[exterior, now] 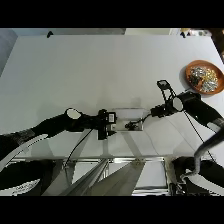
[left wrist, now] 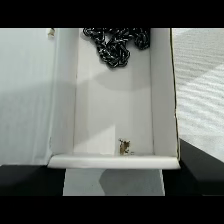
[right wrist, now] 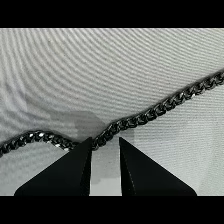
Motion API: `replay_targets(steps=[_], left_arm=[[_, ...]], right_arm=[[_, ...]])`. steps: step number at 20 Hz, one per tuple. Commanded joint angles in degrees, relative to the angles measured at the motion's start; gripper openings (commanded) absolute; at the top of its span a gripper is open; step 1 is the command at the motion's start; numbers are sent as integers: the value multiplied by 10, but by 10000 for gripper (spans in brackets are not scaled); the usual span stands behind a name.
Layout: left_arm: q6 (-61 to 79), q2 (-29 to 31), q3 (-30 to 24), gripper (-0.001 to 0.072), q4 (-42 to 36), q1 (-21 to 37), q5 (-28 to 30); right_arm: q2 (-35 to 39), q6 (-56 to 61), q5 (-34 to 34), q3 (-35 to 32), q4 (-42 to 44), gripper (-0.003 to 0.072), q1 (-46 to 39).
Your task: Fold the box and place the chain.
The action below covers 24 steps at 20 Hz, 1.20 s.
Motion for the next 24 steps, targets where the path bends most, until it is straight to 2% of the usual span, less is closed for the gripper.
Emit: replay_targets(steps=[1,7,9,13,16,20,24], left_arm=[[0,0,0,373,0,0,0],[0,0,0,373,0,0,0],[0,0,0,373,0,0,0],[0,0,0,373,0,0,0],[0,0,0,373,0,0,0],[0,0,0,373,0,0,0],[0,0,0,373,0,0,0]], right_arm=[[0,0,0,0,0,168,0],[0,0,-14,-12,2,155,0],[0,0,-14,-12,2,36,0],[16,-3,-5,-12,0,18,0],[77,-9,14,-11,-2,18,0],[195,-22,61,-11,20,18,0],[318,-95,111,-11,117,17,1]])
